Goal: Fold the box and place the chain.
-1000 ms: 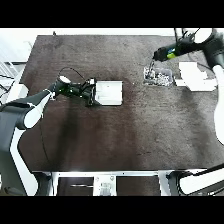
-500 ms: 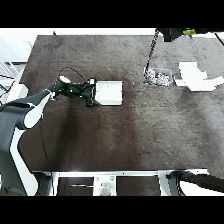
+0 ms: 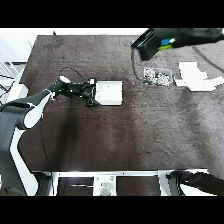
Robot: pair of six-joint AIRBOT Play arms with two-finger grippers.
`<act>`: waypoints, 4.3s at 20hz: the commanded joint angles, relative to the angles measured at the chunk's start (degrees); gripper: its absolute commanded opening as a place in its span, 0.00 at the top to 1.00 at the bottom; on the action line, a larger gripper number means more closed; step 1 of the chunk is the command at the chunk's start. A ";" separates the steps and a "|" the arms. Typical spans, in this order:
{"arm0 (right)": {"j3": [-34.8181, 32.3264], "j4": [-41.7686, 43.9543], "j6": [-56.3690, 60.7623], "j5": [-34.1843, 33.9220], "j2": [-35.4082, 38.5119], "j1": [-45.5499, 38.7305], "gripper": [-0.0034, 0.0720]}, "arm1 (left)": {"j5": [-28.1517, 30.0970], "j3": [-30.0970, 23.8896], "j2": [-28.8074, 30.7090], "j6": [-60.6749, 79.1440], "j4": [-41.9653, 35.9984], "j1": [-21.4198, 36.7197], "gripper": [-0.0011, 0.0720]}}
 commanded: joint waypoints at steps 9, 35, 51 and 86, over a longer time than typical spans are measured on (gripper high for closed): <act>-20.46 9.09 0.13 -21.29 -7.54 6.14 0.95 | 0.04 0.00 -0.04 0.00 0.02 0.02 0.33; -39.58 12.72 11.76 -43.91 -13.94 -22.43 0.25 | -0.02 0.00 -0.04 0.00 0.02 0.02 0.33; -23.08 15.45 12.94 -48.70 -31.36 -18.01 0.94 | -0.09 0.00 -0.04 0.00 0.02 0.02 0.33; -30.16 -0.46 15.58 -39.34 -4.26 6.19 0.95 | -0.46 0.00 -0.04 0.00 0.02 0.02 0.33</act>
